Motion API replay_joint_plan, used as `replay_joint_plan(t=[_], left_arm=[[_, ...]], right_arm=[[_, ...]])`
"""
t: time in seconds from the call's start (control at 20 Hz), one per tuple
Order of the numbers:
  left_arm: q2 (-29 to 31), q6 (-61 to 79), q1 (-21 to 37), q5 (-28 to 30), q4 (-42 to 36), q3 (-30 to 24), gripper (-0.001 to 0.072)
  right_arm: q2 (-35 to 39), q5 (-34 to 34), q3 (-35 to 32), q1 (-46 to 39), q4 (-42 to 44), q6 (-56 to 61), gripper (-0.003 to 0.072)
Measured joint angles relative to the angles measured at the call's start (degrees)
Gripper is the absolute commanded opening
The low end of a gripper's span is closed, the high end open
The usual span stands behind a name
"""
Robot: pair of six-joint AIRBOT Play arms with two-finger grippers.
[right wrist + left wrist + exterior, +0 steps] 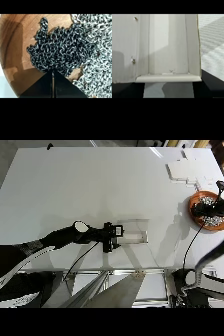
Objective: Fold the box and place the chain.
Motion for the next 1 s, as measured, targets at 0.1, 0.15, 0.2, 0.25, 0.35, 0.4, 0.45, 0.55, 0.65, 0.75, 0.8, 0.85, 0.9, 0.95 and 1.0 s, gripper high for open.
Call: replay_joint_plan(t=[0.1,0.15,0.2,0.25,0.35,0.4,0.45,0.55,0.65,0.75,0.8,0.85,0.9,0.95,1.0], left_arm=[[0.0,0.0,0.0,0.0,0.0,0.0,0.0204],[0.0,0.0,0.0,0.0,0.0,0.0,0.0204],[0.0,0.0,0.0,0.0,0.0,0.0,0.0204],[0.0,0.0,0.0,0.0,0.0,0.0,0.0204],[0.0,0.0,0.0,0.0,0.0,0.0,0.0204],[0.0,0.0,0.0,0.0,0.0,0.0,0.0204],[0.0,0.0,0.0,0.0,0.0,0.0,0.0204],[0.0,0.0,0.0,0.0,0.0,0.0,0.0204],[0.0,0.0,0.0,0.0,0.0,0.0,0.0204],[0.0,0.0,0.0,0.0,0.0,0.0,0.0204],[0.0,0.0,0.0,0.0,0.0,0.0,0.0204],[0.0,0.0,0.0,0.0,0.0,0.0,0.0204],[0.0,0.0,0.0,0.0,0.0,0.0,0.0204],[0.0,0.0,0.0,0.0,0.0,0.0,0.0204],[0.0,0.0,0.0,0.0,0.0,0.0,0.0204]], right_arm=[[0.0,0.4,0.0,0.0,0.0,0.0,0.0016],[0.2,0.8,0.0,0.0,0.0,0.0,0.0016],[0.6,1.1,0.0,0.0,0.0,0.0,0.0016],[1.1,1.8,0.0,0.0,0.0,-0.1,0.0016],[2.3,2.4,0.0,0.0,0.0,-0.7,0.0017],[2.8,2.6,0.0,0.0,0.0,-1.1,0.0019],[3.2,2.7,0.0,0.0,0.0,-1.4,0.0077],[3.5,2.7,0.0,0.0,0.0,-2.7,0.0219],[3.6,2.6,0.0,0.0,0.2,-3.6,0.0219],[3.4,2.1,0.0,0.0,0.3,-4.4,0.0219],[3.1,2.1,0.0,0.0,0.4,-4.8,0.0219],[2.7,1.9,0.0,0.0,0.4,-5.1,0.0219],[2.1,1.8,0.0,0.0,0.4,-5.4,0.0219],[1.5,1.8,0.0,0.0,0.4,-5.5,0.0219],[0.9,1.7,0.0,0.0,0.5,-5.6,0.0219]])
